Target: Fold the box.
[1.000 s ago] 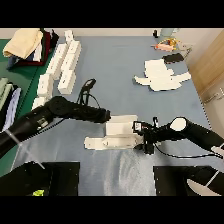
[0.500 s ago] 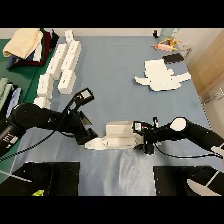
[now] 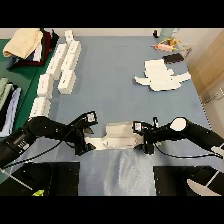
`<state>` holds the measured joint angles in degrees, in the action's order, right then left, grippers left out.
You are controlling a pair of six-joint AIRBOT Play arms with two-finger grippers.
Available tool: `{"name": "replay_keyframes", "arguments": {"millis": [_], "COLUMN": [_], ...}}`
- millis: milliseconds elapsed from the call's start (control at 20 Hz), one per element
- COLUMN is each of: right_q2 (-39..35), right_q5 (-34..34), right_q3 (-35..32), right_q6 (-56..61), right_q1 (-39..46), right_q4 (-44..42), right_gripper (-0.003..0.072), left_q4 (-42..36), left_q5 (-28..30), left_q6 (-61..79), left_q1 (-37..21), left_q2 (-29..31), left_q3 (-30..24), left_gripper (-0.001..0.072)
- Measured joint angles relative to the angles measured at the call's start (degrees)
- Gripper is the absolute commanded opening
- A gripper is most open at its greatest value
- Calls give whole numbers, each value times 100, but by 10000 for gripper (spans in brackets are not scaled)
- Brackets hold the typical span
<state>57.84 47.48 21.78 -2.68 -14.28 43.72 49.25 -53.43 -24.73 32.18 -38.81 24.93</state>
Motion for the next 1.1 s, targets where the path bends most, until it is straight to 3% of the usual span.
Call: {"name": "replay_keyframes", "arguments": {"millis": [300,400,500,550,600,850,950,1100], "right_q2": [0,0,0,0,0,0,0,0], "right_q5": [0,0,0,0,0,0,0,0], "right_q3": [0,0,0,0,0,0,0,0], "right_q6": [2,2,0,2,2,2,2,4], "right_q1": [0,0,0,0,0,0,0,0], "right_q4": [0,0,0,0,0,0,0,0], "right_gripper": [508,508,508,508,508,508,508,508], "left_q4": [-610,-822,-1056,-1158,-1283,-1600,-1652,-1727], "left_q5": [754,957,1115,1165,1198,1329,1362,1410], "left_q6": [868,1121,1416,1565,1709,2208,2282,2347], "left_q1": [361,452,516,540,570,651,664,680], "left_q2": [-796,-1049,-1266,-1344,-1416,-1582,-1606,-1624], "left_q3": [-133,-138,-138,-136,-136,-116,-111,-111], "left_gripper": [684,588,585,498,300,285,156,156]}}
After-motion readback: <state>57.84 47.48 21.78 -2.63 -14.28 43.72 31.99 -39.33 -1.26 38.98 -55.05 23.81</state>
